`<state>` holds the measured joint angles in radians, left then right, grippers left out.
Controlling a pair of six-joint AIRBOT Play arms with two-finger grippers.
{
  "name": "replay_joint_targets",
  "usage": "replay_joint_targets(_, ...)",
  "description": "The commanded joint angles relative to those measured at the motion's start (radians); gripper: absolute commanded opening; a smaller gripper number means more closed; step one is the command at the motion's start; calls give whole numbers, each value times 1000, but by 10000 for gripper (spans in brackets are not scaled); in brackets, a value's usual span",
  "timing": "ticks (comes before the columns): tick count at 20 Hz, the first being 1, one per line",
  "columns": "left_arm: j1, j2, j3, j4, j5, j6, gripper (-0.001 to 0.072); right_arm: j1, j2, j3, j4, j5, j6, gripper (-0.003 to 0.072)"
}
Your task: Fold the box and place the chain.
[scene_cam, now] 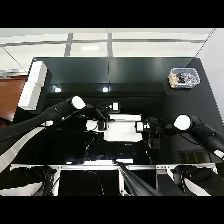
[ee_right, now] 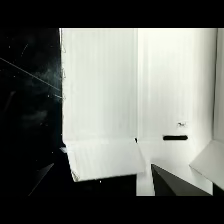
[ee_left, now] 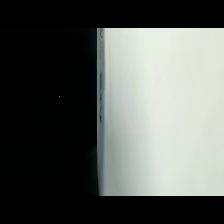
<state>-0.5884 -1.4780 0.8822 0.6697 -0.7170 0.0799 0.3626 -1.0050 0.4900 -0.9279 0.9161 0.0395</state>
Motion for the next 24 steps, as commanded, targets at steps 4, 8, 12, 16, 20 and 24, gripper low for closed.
replay_joint_targets(4, -1, -1, 1, 0, -1, 0, 27, 37, -64, 0, 117, -94, -18, 705)
replay_joint_targets(8, -1, -1, 1, 0, -1, 0, 27, 36, -55, 12, 177, -135, 37, 705)
replay_joint_targets(12, -1, -1, 1, 0, -1, -1, 27, -12, 12, 20, 104, -132, 114, 705)
replay_joint_targets(16, -1, -1, 1, 0, -1, -1, 27, -80, 46, 19, 121, -198, 107, 704)
replay_joint_targets(20, -1, -1, 1, 0, -11, -1, 27, -57, 18, 19, 314, -233, -143, 704)
replay_joint_targets(24, -1, -1, 1, 0, -28, -1, 27, -58, -43, 19, 385, -230, -289, 704)
